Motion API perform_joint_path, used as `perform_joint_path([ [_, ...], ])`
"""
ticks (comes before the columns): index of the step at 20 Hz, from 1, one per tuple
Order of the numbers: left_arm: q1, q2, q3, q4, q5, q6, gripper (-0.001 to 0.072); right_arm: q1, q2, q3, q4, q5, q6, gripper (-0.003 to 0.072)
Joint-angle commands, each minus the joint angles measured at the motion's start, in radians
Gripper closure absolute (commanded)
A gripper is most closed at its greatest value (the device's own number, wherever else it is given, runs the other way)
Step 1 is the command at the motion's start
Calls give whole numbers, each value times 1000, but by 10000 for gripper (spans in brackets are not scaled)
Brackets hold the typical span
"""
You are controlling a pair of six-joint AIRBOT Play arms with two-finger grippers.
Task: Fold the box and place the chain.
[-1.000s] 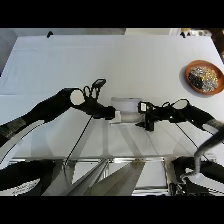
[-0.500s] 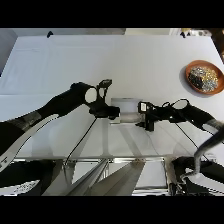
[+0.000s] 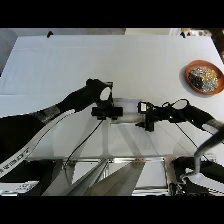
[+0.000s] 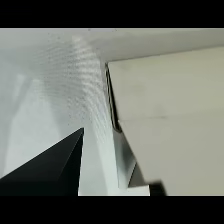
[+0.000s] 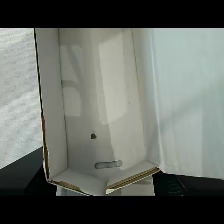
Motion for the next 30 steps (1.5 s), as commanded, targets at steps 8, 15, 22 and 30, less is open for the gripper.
perform_joint_path([
  [8, -47, -32, 19, 98, 33, -246, 332, 0, 0, 0, 0, 0, 0, 309],
  [15, -71, -43, 18, 109, 29, -245, 377, 0, 0, 0, 0, 0, 0, 309],
  [22, -88, -75, 18, 120, -32, -196, 487, 0, 0, 0, 0, 0, 0, 309],
  [30, -96, -80, 18, 120, -34, -182, 652, 0, 0, 0, 0, 0, 0, 309],
])
